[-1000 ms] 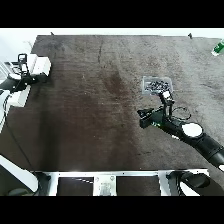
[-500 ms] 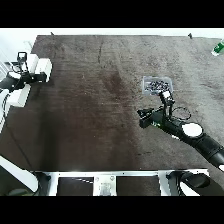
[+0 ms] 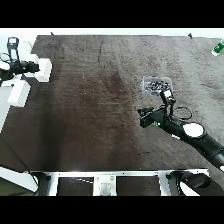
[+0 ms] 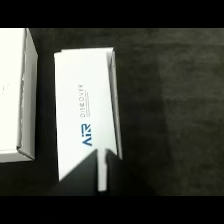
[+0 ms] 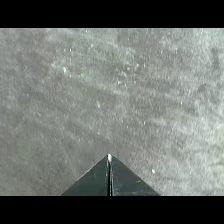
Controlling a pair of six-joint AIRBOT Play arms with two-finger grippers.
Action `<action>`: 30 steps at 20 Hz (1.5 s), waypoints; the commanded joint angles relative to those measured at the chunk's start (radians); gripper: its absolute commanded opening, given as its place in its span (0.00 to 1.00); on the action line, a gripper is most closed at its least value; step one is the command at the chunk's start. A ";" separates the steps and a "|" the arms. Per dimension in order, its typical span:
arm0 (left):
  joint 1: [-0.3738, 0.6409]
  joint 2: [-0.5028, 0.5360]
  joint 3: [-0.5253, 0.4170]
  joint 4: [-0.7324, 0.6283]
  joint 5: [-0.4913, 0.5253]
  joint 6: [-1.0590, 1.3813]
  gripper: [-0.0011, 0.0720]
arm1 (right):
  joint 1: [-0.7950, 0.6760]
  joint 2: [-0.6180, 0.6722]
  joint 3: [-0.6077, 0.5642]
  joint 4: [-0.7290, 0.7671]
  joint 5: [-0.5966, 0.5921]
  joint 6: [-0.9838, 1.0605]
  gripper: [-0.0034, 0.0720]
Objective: Fold the box and place the chain.
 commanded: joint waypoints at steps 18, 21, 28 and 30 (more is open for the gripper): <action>-0.241 1.279 -1.099 -0.812 0.257 0.941 0.04 | -0.169 0.570 -0.069 -0.099 -0.305 -0.004 0.06; -0.241 1.501 -1.251 -0.816 0.259 0.875 0.04 | -0.198 0.693 -0.146 -0.158 -0.306 -0.004 0.07; -0.241 1.632 -1.429 -0.813 0.249 0.806 0.05 | -0.230 0.808 -0.264 -0.158 -0.305 -0.003 0.07; -0.241 1.632 -1.429 -0.813 0.236 0.805 0.05 | -0.230 0.808 -0.266 -0.158 -0.305 -0.003 0.07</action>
